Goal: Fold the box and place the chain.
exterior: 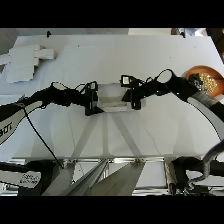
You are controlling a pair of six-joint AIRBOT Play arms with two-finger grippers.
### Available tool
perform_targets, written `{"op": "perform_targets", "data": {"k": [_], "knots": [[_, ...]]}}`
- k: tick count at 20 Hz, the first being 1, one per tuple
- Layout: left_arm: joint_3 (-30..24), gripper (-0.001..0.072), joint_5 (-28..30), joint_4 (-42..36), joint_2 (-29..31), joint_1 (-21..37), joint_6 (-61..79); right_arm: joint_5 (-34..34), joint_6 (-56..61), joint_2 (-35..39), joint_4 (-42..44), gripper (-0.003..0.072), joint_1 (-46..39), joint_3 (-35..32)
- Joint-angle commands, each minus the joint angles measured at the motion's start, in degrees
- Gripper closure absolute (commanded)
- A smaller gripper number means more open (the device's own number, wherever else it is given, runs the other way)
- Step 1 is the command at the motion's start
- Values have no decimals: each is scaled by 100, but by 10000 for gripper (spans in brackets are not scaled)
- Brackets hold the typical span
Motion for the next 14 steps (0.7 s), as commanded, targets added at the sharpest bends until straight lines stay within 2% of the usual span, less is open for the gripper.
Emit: {"op": "perform_targets", "data": {"k": [1, 4, 9, 14], "knots": [[2, 144, 7, 0, 4, 0, -2, 208, 393, 564, -39, 667, -24, 0], [2, 144, 7, 0, 4, 0, -2, 260, 1255, 1003, -369, 667, -190, 0], [2, 144, 7, 0, 4, 0, -2, 321, 4494, 1069, -1665, 668, -1082, -26], [2, 144, 4, 0, 4, 2, -2, 271, 5619, 846, -1834, 669, -1945, -444]]}}
